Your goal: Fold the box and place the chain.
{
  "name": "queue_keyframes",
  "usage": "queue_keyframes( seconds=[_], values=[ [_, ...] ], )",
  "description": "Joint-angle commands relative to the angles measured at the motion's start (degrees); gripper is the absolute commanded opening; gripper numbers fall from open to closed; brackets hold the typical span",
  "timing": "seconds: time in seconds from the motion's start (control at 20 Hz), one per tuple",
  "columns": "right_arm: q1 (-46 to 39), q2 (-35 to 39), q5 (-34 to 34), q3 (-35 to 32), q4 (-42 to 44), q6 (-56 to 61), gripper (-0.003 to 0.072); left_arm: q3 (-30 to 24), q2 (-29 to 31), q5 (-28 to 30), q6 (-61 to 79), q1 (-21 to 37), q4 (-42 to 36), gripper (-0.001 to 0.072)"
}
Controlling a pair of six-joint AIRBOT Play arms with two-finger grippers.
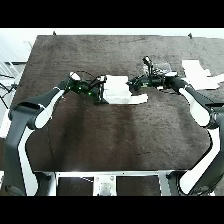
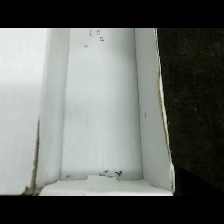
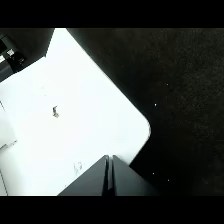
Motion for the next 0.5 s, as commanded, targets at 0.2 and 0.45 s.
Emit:
queue_keyframes(
  seconds=[0.2, 0.45],
  values=[
    [-0.1, 8.0, 5.7, 0.2, -6.7, -3.4, 0.0089, 0.0, 0.0, 0.0, 0.0, 0.0, 0.0, 0.0626],
    [-0.1, 13.6, 9.1, 0.1, -27.2, -3.3, 0.057, 0.0, 0.0, 0.0, 0.0, 0.0, 0.0, 0.0626]
  ],
)
